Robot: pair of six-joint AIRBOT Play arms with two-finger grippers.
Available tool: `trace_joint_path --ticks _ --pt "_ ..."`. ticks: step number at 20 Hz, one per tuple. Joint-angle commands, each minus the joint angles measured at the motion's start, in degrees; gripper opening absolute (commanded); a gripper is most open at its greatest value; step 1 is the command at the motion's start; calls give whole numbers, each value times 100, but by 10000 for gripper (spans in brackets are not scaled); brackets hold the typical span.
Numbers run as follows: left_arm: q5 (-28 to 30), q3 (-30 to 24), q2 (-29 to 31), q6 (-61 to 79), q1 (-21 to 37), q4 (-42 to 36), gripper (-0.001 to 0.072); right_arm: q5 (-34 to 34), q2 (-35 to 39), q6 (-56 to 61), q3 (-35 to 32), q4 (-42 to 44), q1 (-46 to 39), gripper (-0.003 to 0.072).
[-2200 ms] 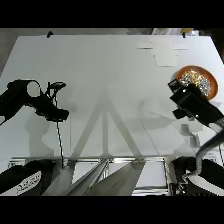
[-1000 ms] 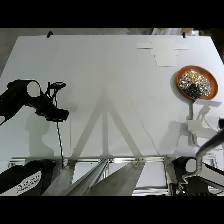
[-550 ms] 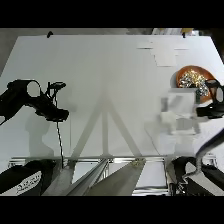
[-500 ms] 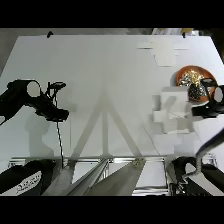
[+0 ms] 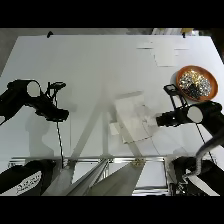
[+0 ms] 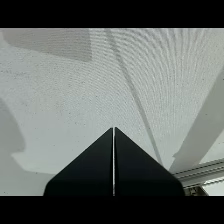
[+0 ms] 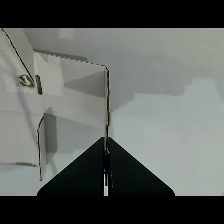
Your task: Fold the box and place the chain.
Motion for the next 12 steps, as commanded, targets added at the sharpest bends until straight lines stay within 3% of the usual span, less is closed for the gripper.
trace_joint_path --ticks 1,5,7,8,9,10,11,12 --pt "105 -2 -2 -2 4 0 9 -402 59 396 -118 125 595 15" --pt "608 -31 -7 -17 4 -190 9 -415 59 396 -118 144 634 16" --pt "1025 -31 -9 380 2 -861 42 -417 59 396 -118 144 634 16" --pt "1259 -31 -11 986 2 -1440 172 -417 59 396 -118 168 634 16" --pt "1423 -31 -26 1624 2 -2140 362 -420 59 393 -118 205 634 16" --pt "1532 -31 -72 2260 0 -2977 474 -417 59 396 -118 210 634 16" --pt "1565 -31 -149 2949 -13 -3827 521 -420 59 393 -118 212 634 16" --pt "1563 -31 -240 3550 -63 -4476 520 -431 59 393 -118 210 634 16"
